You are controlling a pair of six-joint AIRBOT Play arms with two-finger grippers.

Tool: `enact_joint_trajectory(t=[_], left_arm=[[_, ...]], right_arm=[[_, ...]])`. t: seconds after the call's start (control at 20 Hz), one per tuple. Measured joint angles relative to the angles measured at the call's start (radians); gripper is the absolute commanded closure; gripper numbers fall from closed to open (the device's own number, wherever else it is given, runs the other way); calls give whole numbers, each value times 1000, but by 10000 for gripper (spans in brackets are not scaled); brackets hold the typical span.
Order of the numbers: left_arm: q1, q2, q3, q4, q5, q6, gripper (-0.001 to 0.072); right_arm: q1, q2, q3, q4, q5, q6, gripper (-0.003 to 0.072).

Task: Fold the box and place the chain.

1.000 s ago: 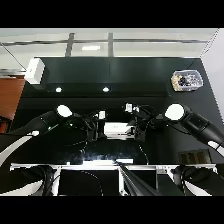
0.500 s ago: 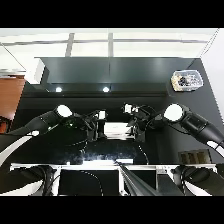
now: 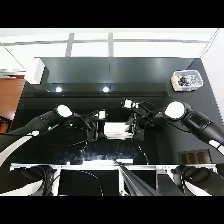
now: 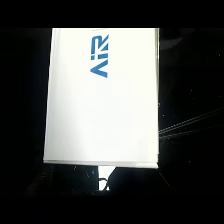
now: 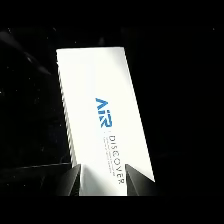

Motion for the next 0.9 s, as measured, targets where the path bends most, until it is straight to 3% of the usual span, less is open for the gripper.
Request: enact_joint_trajectory(t=[0.1, 0.2, 0.25, 0.4, 0.5, 0.7, 0.9], left_arm=[[0, 0, 0, 0, 0, 0, 284], [0, 0, 0, 0, 0, 0, 284], [0, 0, 0, 0, 0, 1, 284], [0, 0, 0, 0, 0, 2, 284], [0, 0, 0, 0, 0, 2, 284], [0, 0, 0, 0, 0, 2, 284], [0, 0, 0, 0, 0, 1, 284]], right_arm=[[-6, 6, 7, 8, 6, 28, 406], [-34, 20, 17, 13, 31, 130, 647], [-57, 24, 20, 14, 57, 211, 679], [-140, 33, -4, 81, 167, 436, 680], [-170, 30, -46, 214, 195, 516, 680], [-166, -24, -105, 441, 157, 584, 679], [-133, -103, -123, 525, 108, 606, 679]])
